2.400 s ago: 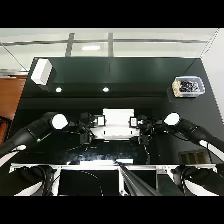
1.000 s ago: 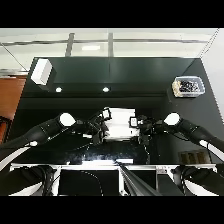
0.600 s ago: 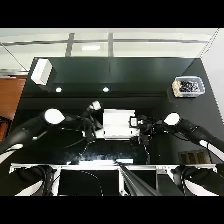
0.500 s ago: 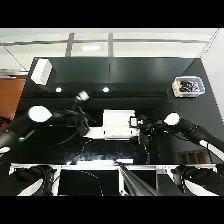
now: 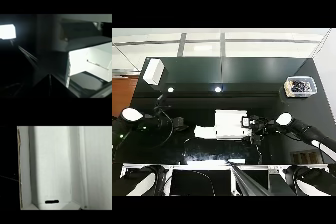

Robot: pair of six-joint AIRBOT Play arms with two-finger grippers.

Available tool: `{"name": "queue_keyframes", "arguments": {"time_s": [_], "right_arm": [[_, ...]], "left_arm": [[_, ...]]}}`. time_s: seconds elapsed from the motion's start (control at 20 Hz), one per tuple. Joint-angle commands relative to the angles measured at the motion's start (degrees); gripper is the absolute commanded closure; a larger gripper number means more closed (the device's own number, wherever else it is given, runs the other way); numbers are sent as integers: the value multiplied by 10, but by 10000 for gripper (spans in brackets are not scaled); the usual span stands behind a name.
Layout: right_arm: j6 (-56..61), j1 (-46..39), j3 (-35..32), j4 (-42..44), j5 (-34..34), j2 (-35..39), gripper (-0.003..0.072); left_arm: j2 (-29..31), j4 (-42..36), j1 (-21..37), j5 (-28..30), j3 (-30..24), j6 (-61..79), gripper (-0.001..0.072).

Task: Fold the box and place the chain.

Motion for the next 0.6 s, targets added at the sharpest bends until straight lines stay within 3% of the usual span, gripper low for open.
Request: {"name": "queue_keyframes", "arguments": {"time_s": [0.0, 0.2, 0.3, 0.55], "right_arm": [[0, 0, 0, 0, 0, 0, 261], [0, 0, 0, 0, 0, 0, 261], [0, 0, 0, 0, 0, 0, 262], [0, 0, 0, 0, 0, 0, 262]], "left_arm": [[-77, -69, -14, -10, -19, -33, 682], [-140, -122, -82, 31, -14, -37, 681], [-144, -167, -105, 23, 0, 22, 680], [-144, -193, -121, 3, 25, 101, 675]]}}
